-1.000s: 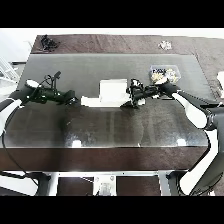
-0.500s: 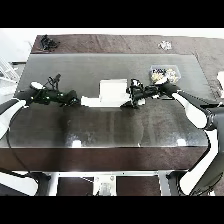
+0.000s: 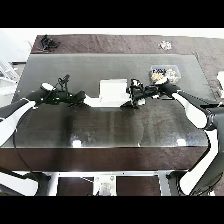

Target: Fold the box and place the chain.

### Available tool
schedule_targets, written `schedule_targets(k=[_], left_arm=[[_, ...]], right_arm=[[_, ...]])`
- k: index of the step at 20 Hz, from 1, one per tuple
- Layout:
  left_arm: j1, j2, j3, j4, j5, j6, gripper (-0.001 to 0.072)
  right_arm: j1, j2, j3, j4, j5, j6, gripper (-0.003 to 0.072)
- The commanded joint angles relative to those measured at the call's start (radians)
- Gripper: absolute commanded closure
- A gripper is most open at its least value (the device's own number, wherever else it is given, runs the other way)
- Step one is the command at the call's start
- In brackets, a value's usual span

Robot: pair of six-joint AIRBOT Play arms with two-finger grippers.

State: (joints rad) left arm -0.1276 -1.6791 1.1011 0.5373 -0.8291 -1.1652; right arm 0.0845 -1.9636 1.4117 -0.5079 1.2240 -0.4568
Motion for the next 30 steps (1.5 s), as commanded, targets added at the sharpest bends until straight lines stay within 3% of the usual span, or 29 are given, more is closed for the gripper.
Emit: schedule_targets(k=[1,6,8,23,30], left_arm=[[-0.032,0.000,0.006,-0.059,0.009,0.036,0.0689],[-0.051,0.000,0.052,-0.060,-0.040,0.078,0.0686],[-0.055,0.000,0.062,-0.075,-0.061,0.076,0.0415],[-0.092,0.000,0.066,-0.177,-0.048,0.074,0.0415],[-0.080,0.000,0.064,-0.134,0.010,0.063,0.0416]], right_arm=[[0.000,0.000,0.000,0.000,0.000,0.000,0.0108],[0.000,0.000,0.000,0.000,0.000,0.000,0.0108],[0.000,0.000,0.000,0.000,0.000,0.000,0.0108],[0.000,0.000,0.000,0.000,0.000,0.000,0.0108],[0.000,0.000,0.000,0.000,0.000,0.000,0.0108]])
